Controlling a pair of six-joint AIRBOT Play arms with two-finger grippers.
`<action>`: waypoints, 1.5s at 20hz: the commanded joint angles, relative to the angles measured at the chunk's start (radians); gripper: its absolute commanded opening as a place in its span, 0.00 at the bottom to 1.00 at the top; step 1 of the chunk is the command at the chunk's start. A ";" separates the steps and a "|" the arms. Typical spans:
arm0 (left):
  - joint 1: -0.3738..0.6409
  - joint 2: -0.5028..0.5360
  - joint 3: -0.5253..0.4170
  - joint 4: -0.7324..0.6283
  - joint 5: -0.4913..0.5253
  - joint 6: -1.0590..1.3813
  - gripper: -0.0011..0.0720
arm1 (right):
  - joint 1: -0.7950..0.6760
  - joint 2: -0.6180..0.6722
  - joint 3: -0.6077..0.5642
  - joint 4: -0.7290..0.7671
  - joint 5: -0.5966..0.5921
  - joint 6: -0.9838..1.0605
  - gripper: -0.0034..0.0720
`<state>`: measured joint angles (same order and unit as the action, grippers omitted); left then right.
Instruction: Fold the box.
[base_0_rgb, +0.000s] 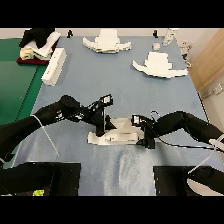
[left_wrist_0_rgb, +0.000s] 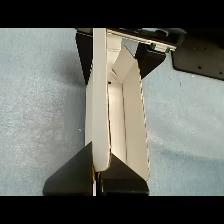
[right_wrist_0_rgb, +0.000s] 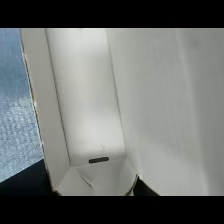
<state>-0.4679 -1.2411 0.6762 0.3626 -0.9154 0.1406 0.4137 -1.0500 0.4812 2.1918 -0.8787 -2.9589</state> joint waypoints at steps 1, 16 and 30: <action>0.000 0.000 0.001 0.002 0.000 0.000 0.03 | 0.000 0.018 0.000 -0.001 -0.012 0.001 0.76; 0.000 0.000 0.001 0.002 0.016 0.000 0.03 | 0.043 -0.007 -0.001 -0.008 -0.002 0.000 0.60; 0.000 0.000 0.001 0.002 0.018 0.000 0.03 | 0.042 -0.007 0.000 -0.049 0.000 0.005 0.85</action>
<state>-0.4686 -1.2411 0.6762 0.3630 -0.8955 0.1406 0.4553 -1.0592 0.4801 2.1502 -0.8799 -2.9570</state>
